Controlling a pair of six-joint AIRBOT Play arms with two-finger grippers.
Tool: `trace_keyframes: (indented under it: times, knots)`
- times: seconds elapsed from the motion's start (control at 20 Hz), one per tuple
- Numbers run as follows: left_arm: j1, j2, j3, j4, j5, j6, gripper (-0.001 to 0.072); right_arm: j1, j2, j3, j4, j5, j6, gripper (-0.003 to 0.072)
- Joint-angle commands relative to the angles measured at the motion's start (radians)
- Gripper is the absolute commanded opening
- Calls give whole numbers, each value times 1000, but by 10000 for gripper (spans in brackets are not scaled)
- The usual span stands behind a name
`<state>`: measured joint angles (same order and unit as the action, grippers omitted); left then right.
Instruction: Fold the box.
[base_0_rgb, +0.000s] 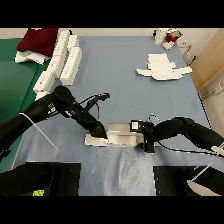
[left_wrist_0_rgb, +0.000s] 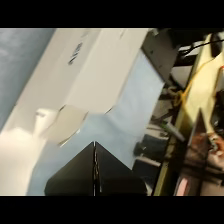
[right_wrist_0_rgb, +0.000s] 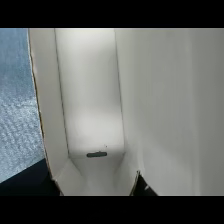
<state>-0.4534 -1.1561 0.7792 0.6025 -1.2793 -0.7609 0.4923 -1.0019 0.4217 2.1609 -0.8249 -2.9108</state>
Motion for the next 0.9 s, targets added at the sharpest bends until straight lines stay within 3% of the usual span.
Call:
trace_keyframes:
  times: [0.0, 0.15, 0.35, 0.6, 0.85]
  knots:
    - [-76, -18, 15, -148, 151, -70, 17, 0, -1, 1, 0, 2, 0, 509]
    - [-52, -72, 77, -151, 270, -125, 17, 0, 0, 1, 0, 1, 0, 509]
    - [-19, -171, 85, -77, 366, -228, 16, 0, -1, 1, 0, 2, 0, 510]
    - [-21, -296, 85, -38, 361, -279, 17, 0, 0, 1, 0, 2, 0, 509]
    - [-20, -295, 120, -47, 330, -232, 16, 0, 0, 1, 0, 2, 0, 509]
